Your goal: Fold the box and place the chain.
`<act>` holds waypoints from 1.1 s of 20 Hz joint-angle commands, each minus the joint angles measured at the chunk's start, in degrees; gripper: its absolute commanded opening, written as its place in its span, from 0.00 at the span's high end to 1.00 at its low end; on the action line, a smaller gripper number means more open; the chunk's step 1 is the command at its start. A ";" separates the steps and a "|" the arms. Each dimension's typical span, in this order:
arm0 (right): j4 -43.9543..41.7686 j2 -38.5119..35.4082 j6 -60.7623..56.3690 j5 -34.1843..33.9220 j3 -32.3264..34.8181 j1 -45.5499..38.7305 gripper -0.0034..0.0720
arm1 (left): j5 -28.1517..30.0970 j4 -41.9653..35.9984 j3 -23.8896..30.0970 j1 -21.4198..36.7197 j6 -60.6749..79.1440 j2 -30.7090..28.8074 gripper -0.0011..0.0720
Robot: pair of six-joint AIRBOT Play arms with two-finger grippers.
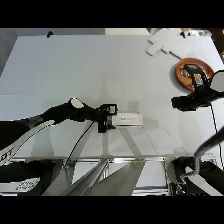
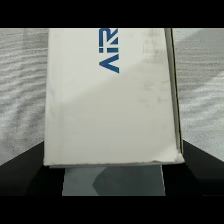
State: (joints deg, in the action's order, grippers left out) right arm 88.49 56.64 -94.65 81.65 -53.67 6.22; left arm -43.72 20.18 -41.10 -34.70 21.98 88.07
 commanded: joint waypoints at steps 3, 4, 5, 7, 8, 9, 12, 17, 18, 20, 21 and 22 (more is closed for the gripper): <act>-0.02 0.04 0.00 -0.02 -0.07 -0.02 0.93 | -0.02 0.00 0.02 -0.02 0.02 -0.04 0.97; -0.02 0.04 0.02 -0.02 -0.07 -0.02 0.93 | 0.00 0.00 0.02 -0.02 0.02 -0.04 0.97; -0.02 0.04 0.00 -0.02 -0.07 -0.02 0.93 | 0.00 0.00 0.02 -0.04 0.07 -0.04 0.97; -0.02 0.04 0.02 -0.02 -0.07 -0.02 0.93 | 0.00 0.00 0.02 -0.02 0.04 -0.04 0.97; -0.02 0.04 0.02 -0.02 -0.07 -0.04 0.93 | 0.00 0.00 0.02 -0.02 0.04 -0.04 0.97; -0.02 0.04 0.02 -0.02 -0.07 -0.02 0.93 | -0.02 0.00 0.02 -0.02 0.04 -0.04 0.97; -0.02 0.04 0.00 -0.02 -0.07 -0.02 0.93 | -0.39 -0.20 0.02 -0.04 0.04 -0.07 0.97; -0.02 0.04 0.02 -0.02 -0.07 -0.02 0.93 | -0.66 -0.22 0.02 -0.04 0.04 -0.04 0.98; -0.02 0.04 0.02 -0.02 -0.07 -0.04 0.93 | -0.68 -0.22 0.02 -0.04 -0.17 -0.07 0.98; -0.02 0.04 0.02 -0.02 -0.07 -0.04 0.93 | -0.59 -0.24 0.02 0.02 -0.15 -0.55 0.98; -0.02 0.04 0.02 -0.02 -0.07 -0.02 0.93 | -0.66 -0.15 0.02 0.22 -0.39 -1.38 0.98; -0.02 0.04 0.00 -0.02 -0.07 -0.02 0.93 | -0.66 0.00 0.02 0.42 -1.46 -2.80 0.98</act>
State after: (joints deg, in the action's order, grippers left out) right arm 88.47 56.64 -94.63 81.62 -53.67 6.22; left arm -44.51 20.56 -41.04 -34.61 21.58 87.05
